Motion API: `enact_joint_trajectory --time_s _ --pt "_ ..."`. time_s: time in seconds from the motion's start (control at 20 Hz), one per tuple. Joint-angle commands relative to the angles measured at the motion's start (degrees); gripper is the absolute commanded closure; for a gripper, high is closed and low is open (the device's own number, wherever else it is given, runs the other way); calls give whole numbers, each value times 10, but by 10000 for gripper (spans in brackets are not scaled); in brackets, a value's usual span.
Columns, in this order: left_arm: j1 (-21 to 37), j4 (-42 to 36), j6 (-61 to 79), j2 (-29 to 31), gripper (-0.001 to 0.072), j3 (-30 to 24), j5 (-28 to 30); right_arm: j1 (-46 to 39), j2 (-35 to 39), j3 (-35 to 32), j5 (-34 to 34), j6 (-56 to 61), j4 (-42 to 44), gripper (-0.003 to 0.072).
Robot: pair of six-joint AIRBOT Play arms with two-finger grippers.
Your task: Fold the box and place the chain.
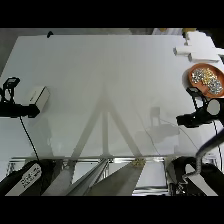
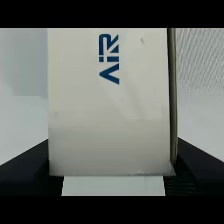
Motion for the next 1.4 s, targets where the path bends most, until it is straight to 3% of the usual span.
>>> enact_joint_trajectory --time_s 0.0,0.25,0.6,0.75,1.0,1.35 --pt "3 8 -13 0 6 -5 -37 0 0 0 0 0 0 675" --pt "2 12 -22 33 16 -5 -37 0 0 0 0 0 0 675" --pt "-52 11 -22 251 19 -5 -40 0 0 0 0 0 0 675" --pt "-76 8 -31 322 20 -5 -87 0 0 0 0 0 0 675" --pt "-79 8 -85 346 20 -5 -191 0 0 0 0 0 0 675" --pt "-79 8 -98 346 20 -35 -200 0 0 0 0 0 0 675"
